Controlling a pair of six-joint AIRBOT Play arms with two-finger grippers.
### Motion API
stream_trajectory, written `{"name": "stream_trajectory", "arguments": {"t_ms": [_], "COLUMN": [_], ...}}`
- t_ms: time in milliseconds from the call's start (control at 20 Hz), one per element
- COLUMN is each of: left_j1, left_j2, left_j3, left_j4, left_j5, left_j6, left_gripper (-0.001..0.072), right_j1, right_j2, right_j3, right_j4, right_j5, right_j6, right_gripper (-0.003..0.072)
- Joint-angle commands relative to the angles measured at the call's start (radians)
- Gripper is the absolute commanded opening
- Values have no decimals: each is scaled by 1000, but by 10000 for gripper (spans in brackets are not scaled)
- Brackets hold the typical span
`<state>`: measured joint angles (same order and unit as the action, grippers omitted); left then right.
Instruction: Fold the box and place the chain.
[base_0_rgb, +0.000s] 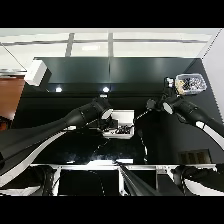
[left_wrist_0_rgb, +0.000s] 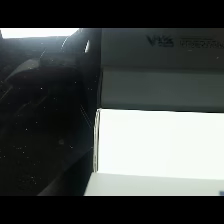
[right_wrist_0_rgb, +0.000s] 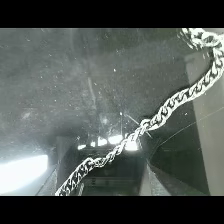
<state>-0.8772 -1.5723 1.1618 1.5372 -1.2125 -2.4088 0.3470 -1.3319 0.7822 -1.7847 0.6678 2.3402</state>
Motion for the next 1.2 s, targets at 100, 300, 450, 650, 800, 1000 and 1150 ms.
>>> {"name": "stream_trajectory", "arguments": {"t_ms": [100, 300, 450, 650, 800, 1000, 1150], "left_j1": [0, 0, 0, 0, 0, 0, 0], "left_j2": [0, 0, 0, 0, 0, 0, 0], "left_j3": [0, 0, 0, 0, 0, 0, 0], "left_j4": [-4, -4, -4, -5, -5, -4, -5], "left_j5": [4, 4, 3, 3, 3, 4, 3], "left_j6": [0, 0, 0, 0, 0, 0, 0], "left_gripper": [30, 30, 30, 30, 31, 30, 30], "right_j1": [2, 2, 2, 2, 2, -12, -42], "right_j2": [-23, -24, -24, -22, 19, 212, 397], "right_j3": [1, 1, 1, 8, 45, 116, 209], "right_j4": [-4, -4, -5, -4, -3, 167, 340], "right_j5": [-7, -45, -54, -29, 69, 247, 381], "right_j6": [38, 38, 27, 0, -178, -523, -682], "right_gripper": [589, 388, 17, 17, 16, 15, 16]}}
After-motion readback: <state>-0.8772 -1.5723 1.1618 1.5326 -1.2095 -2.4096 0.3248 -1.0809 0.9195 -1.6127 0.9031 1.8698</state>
